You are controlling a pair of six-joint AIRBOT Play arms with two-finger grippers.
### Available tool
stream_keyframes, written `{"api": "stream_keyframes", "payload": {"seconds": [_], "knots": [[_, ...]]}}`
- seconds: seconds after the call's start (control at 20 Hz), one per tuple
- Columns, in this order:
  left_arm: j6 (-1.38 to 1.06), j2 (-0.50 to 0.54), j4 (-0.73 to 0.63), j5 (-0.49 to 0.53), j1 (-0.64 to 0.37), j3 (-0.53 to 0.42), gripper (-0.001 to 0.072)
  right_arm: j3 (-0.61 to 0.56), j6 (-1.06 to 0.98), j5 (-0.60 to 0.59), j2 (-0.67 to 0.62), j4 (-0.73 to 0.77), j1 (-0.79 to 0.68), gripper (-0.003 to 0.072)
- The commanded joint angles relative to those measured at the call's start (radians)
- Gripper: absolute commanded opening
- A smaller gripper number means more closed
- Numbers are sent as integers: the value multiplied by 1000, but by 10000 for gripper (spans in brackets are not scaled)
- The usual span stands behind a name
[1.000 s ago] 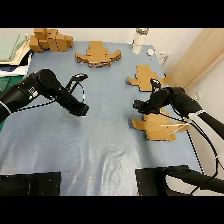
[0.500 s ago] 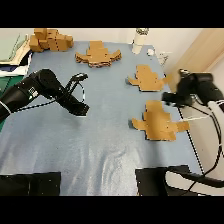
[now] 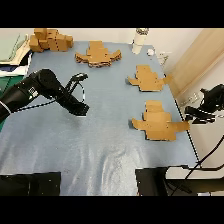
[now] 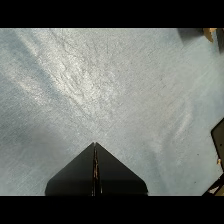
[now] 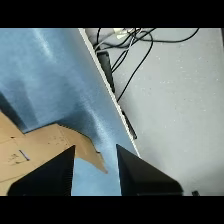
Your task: Fold the box.
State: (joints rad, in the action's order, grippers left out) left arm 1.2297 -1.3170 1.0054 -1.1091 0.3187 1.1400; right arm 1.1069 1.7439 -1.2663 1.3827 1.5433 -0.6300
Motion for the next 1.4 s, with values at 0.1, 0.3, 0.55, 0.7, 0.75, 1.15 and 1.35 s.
{"api": "stream_keyframes", "payload": {"seconds": [0.1, 0.3, 0.55, 0.7, 0.75, 1.15, 1.35], "knots": [[0, 0, 0, 0, 0, 0, 14, 1, 186, -121, 81, 143, -31, 409], [0, 0, 0, 0, 0, 0, 14, -13, 278, -140, 95, 237, -24, 339], [0, 0, 0, 0, 0, 0, 15, -15, 312, -151, 96, 351, 58, 1], [0, 0, 0, 0, 0, 0, 14, -15, 325, -158, 81, 506, 148, 1], [0, 0, 0, 0, 0, 0, 14, -15, 323, -174, 74, 543, 183, 1], [0, 0, 0, 0, 0, 0, 15, -74, 61, -84, -83, 558, 455, 0], [-2, 0, 0, 14, 0, 0, 14, -218, -43, 15, -165, 555, 594, 0]]}}
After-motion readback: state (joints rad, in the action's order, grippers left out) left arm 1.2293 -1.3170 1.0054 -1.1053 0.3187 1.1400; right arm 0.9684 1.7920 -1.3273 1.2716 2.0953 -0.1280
